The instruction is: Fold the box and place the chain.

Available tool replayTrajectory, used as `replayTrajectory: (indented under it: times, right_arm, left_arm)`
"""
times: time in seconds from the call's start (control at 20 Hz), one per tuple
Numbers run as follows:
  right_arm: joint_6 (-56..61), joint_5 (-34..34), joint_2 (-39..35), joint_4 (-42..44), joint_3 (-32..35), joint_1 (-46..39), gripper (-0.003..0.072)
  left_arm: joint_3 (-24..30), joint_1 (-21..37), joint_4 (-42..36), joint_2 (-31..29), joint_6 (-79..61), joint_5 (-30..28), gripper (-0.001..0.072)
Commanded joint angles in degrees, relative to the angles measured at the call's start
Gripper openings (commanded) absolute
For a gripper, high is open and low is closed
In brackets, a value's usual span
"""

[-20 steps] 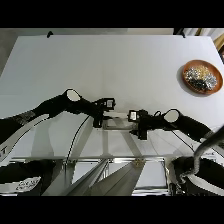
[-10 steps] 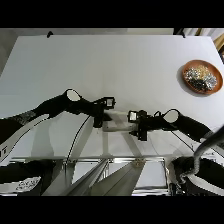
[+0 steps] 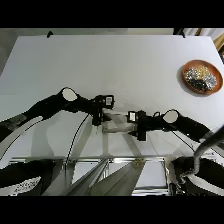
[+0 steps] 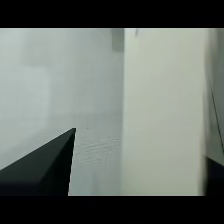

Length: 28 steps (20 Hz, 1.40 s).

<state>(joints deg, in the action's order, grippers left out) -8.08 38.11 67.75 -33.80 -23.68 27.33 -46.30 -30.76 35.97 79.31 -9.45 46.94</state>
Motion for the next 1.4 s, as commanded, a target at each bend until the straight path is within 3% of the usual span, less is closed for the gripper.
replayTrajectory:
  times: [0.0,0.45,0.6,0.65,0.7,0.75,0.8,0.85,0.95,1.15,1.25,1.35]
  right_arm:
    - [-0.1,0.1,-0.1,0.1,0.0,0.0,0.0311]
    - [-0.1,0.1,-0.1,0.1,0.0,0.0,0.0311]
    - [-0.1,0.1,-0.1,0.1,0.0,0.0,0.0311]
    - [-0.1,0.1,-0.1,0.1,0.0,0.0,0.0311]
    - [-0.1,0.1,-0.1,0.1,0.0,0.0,0.0311]
    - [-0.1,0.1,-0.1,0.1,0.0,0.0,0.0311]
    - [-0.1,0.1,-0.1,0.1,0.0,0.0,0.0311]
    - [-0.1,0.1,-0.1,0.1,0.0,0.0,0.0311]
    - [-0.1,0.1,-0.1,0.1,0.0,0.0,0.0311]
    - [-0.1,0.1,-0.1,0.1,0.0,0.0,0.0311]
    - [-0.1,0.1,-0.1,0.1,0.0,0.0,0.0311]
    - [-0.1,0.1,-0.1,0.1,0.0,0.0,0.0311]
  left_arm:
    - [0.0,0.1,8.9,-3.8,4.6,-1.1,0.054]
    - [0.0,0.1,28.7,-14.1,18.4,-1.1,0.0537]
    - [0.0,0.0,28.6,-20.0,21.3,0.3,0.0522]
    - [0.0,0.0,26.7,-21.6,21.4,1.7,0.0465]
    - [0.0,0.0,23.4,-23.0,21.4,3.9,0.0348]
    - [0.0,0.0,20.1,-23.7,21.0,6.3,0.0185]
    - [0.0,0.0,17.1,-23.8,21.0,8.9,0.0071]
    - [0.0,-0.1,15.5,-23.5,21.0,11.9,0.0004]
    - [0.4,-0.1,14.1,-22.6,21.0,16.6,0.0006]
    - [1.4,-1.0,10.4,-18.8,20.4,17.8,0.0006]
    - [1.4,-3.0,8.9,-15.8,17.9,14.9,0.0006]
    - [1.4,-3.8,4.4,-12.8,16.4,8.3,0.0006]
